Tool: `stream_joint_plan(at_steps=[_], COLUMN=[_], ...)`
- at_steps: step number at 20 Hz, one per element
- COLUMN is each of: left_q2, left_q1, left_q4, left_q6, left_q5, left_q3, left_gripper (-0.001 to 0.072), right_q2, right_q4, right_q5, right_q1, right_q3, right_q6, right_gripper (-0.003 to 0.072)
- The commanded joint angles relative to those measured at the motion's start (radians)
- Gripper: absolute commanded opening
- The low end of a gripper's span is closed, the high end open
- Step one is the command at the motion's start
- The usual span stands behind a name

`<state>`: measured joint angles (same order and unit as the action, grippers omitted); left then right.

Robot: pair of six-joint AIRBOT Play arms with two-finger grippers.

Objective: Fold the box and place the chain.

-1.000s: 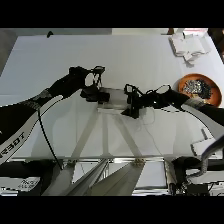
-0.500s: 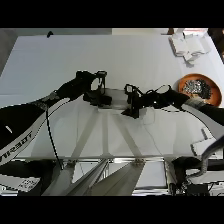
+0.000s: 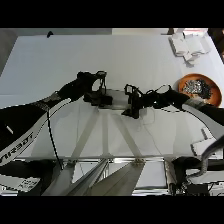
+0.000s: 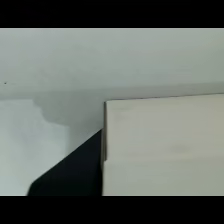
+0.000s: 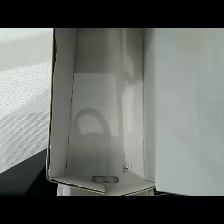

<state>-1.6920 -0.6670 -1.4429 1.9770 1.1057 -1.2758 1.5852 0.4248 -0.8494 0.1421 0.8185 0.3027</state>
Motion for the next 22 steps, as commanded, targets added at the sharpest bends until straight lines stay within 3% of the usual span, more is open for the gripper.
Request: stream_joint_plan(at_steps=[1, 4, 7, 11, 15, 19, 22], left_q2=[0.032, 0.081, 0.118, 0.159, 0.235, 0.299, 0.306], left_q1=[0.005, 0.017, 0.033, 0.054, 0.122, 0.249, 0.331], left_q4=[-0.009, -0.006, 0.002, 0.022, 0.134, 0.384, 0.497], left_q6=[0.006, 0.006, 0.006, -0.045, -0.23, -0.594, -0.991], left_q5=[0.004, 0.052, 0.14, 0.216, 0.201, 0.188, 0.189], left_q3=[-0.001, -0.001, -0.001, -0.001, -0.001, 0.0, 0.024], left_gripper=[0.0161, 0.017, 0.0354, 0.0356, 0.0357, 0.0357, 0.0357], right_q2=[0.0, 0.0, 0.0, 0.0, 0.0, 0.0, 0.0], right_q4=[-0.003, -0.003, -0.003, -0.003, -0.003, -0.003, -0.003], right_q5=[0.0, 0.0, 0.0, 0.0, 0.0, 0.0, 0.0], right_q1=[0.0, 0.0, 0.0, 0.0, 0.0, 0.0, 0.0], right_q3=[0.0, 0.0, 0.0, 0.0, 0.0, 0.0, 0.0], right_q6=[-0.005, -0.005, -0.005, -0.006, -0.005, -0.005, -0.005], right_gripper=[0.047, 0.047, 0.047, 0.047, 0.047, 0.047, 0.047])
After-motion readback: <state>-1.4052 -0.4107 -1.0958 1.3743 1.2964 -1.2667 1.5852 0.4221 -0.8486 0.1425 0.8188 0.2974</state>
